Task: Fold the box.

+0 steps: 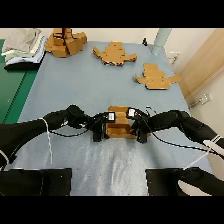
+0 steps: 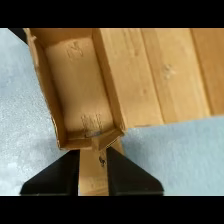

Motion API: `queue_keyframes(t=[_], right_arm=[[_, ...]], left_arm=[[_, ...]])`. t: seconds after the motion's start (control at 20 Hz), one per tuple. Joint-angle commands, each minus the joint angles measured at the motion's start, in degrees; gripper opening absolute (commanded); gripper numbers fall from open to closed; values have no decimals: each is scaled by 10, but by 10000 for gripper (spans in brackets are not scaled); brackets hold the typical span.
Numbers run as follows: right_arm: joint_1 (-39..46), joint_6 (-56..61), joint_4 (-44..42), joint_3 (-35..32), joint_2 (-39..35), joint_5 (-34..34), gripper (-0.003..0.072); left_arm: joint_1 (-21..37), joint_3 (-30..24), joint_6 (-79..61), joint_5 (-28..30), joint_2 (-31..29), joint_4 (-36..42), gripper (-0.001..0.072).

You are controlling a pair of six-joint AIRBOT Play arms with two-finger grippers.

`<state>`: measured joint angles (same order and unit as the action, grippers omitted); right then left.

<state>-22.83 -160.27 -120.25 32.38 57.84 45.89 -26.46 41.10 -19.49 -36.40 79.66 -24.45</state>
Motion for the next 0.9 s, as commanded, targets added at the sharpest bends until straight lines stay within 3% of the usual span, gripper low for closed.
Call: queue_keyframes(t=[0.0,0.15,0.25,0.3,0.35,0.45,0.5,0.7,0.75,0.8,0.85], right_arm=[[-22,-38,-17,-3,8,-35,217],[-48,-43,-16,-3,9,-75,159],[-56,-43,-16,-3,13,-80,191],[-58,-43,-16,-3,14,-80,386],[-59,-43,-16,-3,16,-79,497],[-59,-43,-15,-3,21,-76,594],[-59,-43,-15,-3,22,-74,594],[-58,-40,0,-3,19,-59,578],[-58,-23,22,-3,14,-51,471],[-57,36,72,-2,6,-45,307],[-57,133,145,0,-5,-45,220]], left_arm=[[0,0,0,0,0,0,527],[0,0,0,0,0,0,527],[0,0,0,0,0,0,526],[0,0,0,0,0,0,527],[0,0,0,0,0,0,526],[0,0,0,0,0,0,526],[0,0,0,0,0,0,526],[0,0,0,0,0,0,527],[0,0,0,0,0,0,526],[0,0,0,0,0,0,527],[0,0,0,0,0,0,527]])
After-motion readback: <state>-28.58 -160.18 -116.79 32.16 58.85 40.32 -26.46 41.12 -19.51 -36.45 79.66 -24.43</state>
